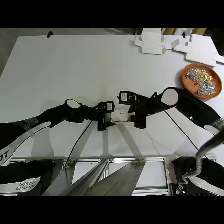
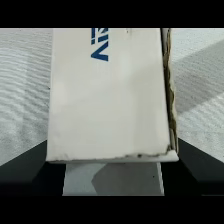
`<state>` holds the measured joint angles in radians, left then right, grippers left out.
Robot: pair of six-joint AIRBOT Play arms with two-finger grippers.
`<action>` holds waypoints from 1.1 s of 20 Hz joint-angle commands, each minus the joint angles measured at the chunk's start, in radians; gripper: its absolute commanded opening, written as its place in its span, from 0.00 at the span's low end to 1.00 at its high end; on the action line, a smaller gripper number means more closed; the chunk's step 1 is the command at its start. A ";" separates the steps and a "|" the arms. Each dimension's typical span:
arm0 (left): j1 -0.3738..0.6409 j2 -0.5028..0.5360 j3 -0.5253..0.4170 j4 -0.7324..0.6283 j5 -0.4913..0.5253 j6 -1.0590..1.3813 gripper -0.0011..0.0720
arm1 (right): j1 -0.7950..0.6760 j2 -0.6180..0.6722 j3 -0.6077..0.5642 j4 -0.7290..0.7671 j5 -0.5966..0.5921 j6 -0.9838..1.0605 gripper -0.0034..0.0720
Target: Fold the box and place the chain.
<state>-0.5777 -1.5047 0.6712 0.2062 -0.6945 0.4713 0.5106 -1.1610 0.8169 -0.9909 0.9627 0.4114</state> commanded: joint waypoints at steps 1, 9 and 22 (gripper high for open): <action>0.001 0.000 0.000 0.000 0.002 -0.001 0.25 | 0.000 0.024 0.001 0.055 -0.046 -0.001 0.52; 0.001 0.000 0.000 0.000 0.002 -0.001 0.25 | 0.000 -0.012 0.000 0.042 -0.005 0.010 0.07; 0.001 0.000 0.000 0.000 0.002 -0.001 0.25 | 0.000 -0.036 -0.079 0.019 -0.035 0.007 0.07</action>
<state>-0.5777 -1.5047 0.6712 0.2050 -0.6914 0.4698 0.5106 -1.1961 0.7498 -0.9699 0.9497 0.4187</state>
